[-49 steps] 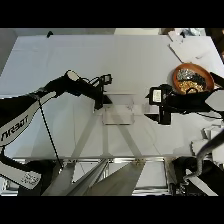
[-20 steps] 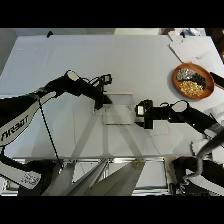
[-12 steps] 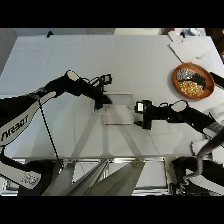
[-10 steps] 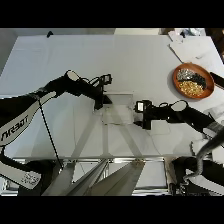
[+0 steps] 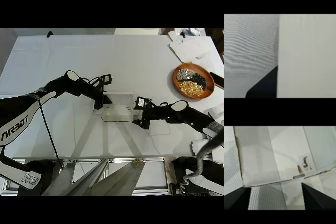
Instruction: Fold the box and place the chain.
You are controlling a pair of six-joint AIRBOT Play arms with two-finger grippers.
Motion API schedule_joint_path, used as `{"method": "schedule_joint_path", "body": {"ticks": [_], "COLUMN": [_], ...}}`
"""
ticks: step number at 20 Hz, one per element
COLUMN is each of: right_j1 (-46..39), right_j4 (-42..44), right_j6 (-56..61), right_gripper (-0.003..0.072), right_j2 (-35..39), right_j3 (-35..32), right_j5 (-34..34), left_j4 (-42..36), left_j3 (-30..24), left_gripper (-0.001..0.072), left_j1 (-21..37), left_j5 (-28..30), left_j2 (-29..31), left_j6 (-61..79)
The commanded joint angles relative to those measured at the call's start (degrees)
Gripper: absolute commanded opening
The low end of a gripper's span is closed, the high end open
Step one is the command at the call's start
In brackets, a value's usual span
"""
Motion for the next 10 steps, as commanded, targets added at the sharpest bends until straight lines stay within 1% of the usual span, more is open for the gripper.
{"method": "schedule_joint_path", "body": {"ticks": [1, 5, 8, 10], "right_j1": [-0.02, -0.02, -0.02, -0.02], "right_j4": [-2.36, -0.35, 2.91, 2.91], "right_j6": [7.45, 8.39, 8.37, 8.37], "right_gripper": [0.0691, 0.0691, 0.0691, 0.0691], "right_j2": [0.04, 0.96, 2.19, 2.29], "right_j3": [0.04, 0.04, 0.07, 0.26], "right_j5": [-0.04, -0.52, -2.56, -3.91], "left_j4": [-0.02, -0.02, -0.02, -0.02], "left_j3": [-0.02, -0.02, 0.0, 0.0], "left_gripper": [0.0013, 0.0013, 0.0013, 0.0013], "left_j1": [-0.04, -0.04, -0.04, -0.04], "left_j5": [0.04, 0.02, 0.04, 0.02], "left_j2": [-0.04, -0.04, -0.04, -0.04], "left_j6": [0.0, 0.0, 0.0, 0.0]}}
